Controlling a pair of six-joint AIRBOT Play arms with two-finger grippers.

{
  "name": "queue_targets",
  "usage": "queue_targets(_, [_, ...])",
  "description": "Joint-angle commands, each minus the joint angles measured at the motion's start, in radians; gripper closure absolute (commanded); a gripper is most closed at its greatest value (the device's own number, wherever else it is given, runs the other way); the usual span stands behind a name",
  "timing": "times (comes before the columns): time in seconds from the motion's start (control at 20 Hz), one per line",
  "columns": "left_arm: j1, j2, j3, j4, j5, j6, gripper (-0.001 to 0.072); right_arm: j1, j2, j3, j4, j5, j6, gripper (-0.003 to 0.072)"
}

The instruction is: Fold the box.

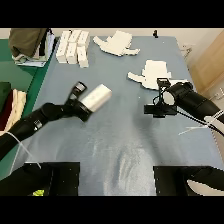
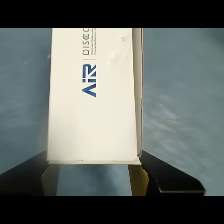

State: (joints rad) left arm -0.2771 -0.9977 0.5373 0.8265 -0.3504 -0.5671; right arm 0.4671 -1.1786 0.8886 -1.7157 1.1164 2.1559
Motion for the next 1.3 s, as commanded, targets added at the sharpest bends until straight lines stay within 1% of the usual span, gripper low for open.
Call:
queue_targets(0.0, [0.296, -0.093, 0.128, 0.091, 0.015, -0.138, 0.0240, 0.000, 0.000, 0.001, -0.005, 0.000, 0.003, 0.0683])
queue_targets(0.1, [0.415, -0.213, 0.263, 0.091, -0.021, -0.141, 0.0239, 0.000, 0.000, 0.001, -0.005, -0.001, 0.003, 0.0683])
queue_targets(0.2, [0.479, -0.340, 0.401, 0.091, -0.048, -0.141, 0.0240, 0.000, 0.000, 0.001, -0.005, -0.006, 0.003, 0.0683])
queue_targets(0.4, [0.501, -0.566, 0.646, 0.091, -0.055, -0.151, 0.0239, 0.000, 0.000, 0.000, -0.005, -0.048, 0.003, 0.0682])
queue_targets(0.5, [0.502, -0.652, 0.739, 0.091, -0.053, -0.182, 0.0239, 0.000, 0.000, 0.000, -0.005, -0.059, 0.003, 0.0683])
queue_targets(0.6, [0.502, -0.728, 0.813, 0.092, -0.067, -0.197, 0.0240, 0.000, 0.000, 0.000, -0.005, -0.064, 0.003, 0.0682])
queue_targets(0.75, [0.497, -0.811, 0.873, 0.092, -0.086, -0.196, 0.0240, 0.000, 0.000, 0.001, -0.005, -0.064, 0.003, 0.0683])
queue_targets(0.9, [0.496, -0.855, 0.892, 0.091, -0.075, -0.188, 0.0239, 0.000, 0.000, 0.000, -0.005, -0.066, 0.003, 0.0682])
queue_targets(1.25, [0.495, -0.862, 0.892, 0.091, -0.068, -0.185, 0.0240, 0.000, 0.000, 0.000, -0.004, -0.071, 0.003, 0.0683])
